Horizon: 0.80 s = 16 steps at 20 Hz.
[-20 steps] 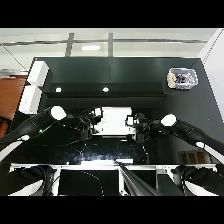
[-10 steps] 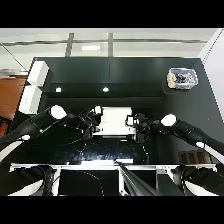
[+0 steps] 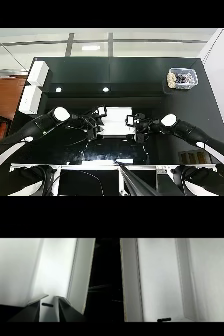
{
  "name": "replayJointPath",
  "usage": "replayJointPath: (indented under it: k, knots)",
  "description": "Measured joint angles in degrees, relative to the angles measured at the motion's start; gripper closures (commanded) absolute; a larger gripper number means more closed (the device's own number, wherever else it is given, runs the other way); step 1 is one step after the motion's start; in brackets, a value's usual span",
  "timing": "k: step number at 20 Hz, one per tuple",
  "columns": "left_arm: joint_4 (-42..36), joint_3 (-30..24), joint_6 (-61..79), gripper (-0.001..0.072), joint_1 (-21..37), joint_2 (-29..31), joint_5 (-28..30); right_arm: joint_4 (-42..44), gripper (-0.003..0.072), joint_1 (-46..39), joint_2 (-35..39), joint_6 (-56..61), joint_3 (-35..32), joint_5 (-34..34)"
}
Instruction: Fold the box and place the chain.
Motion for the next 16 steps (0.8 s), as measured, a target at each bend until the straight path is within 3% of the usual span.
replayJointPath:
  k: [7, 8, 10, 14, 15, 16]
  knots:
    - [-1.95, 0.0, 0.17, 0.0434, -0.94, -1.27, 1.55, 0.02, 0.0065, 0.0, 0.0, -0.07, 0.02, -0.02]
    - [-1.95, 0.0, 0.17, 0.041, -0.98, -1.33, 1.7, 0.02, 0.0064, 0.0, 0.0, -0.07, 0.02, -0.02]
    - [-2.03, 0.0, 0.24, 0.0278, -1.05, -1.36, 1.75, 0.02, 0.0065, 0.0, 0.0, -0.11, 0.02, -0.04]
    - [-1.86, 0.02, 0.55, 0.028, -1.07, -1.38, 1.79, 0.02, 0.0064, 0.0, 0.0, -0.11, 0.02, -0.07]
    - [-1.73, 0.02, 0.61, 0.0312, -1.07, -1.38, 1.79, 0.02, 0.0065, 0.0, 0.0, -0.11, 0.02, -0.07]
    - [-1.62, 0.02, 0.61, 0.04, -1.07, -1.38, 1.79, 0.02, 0.0065, 0.0, 0.0, -0.11, 0.0, -0.07]
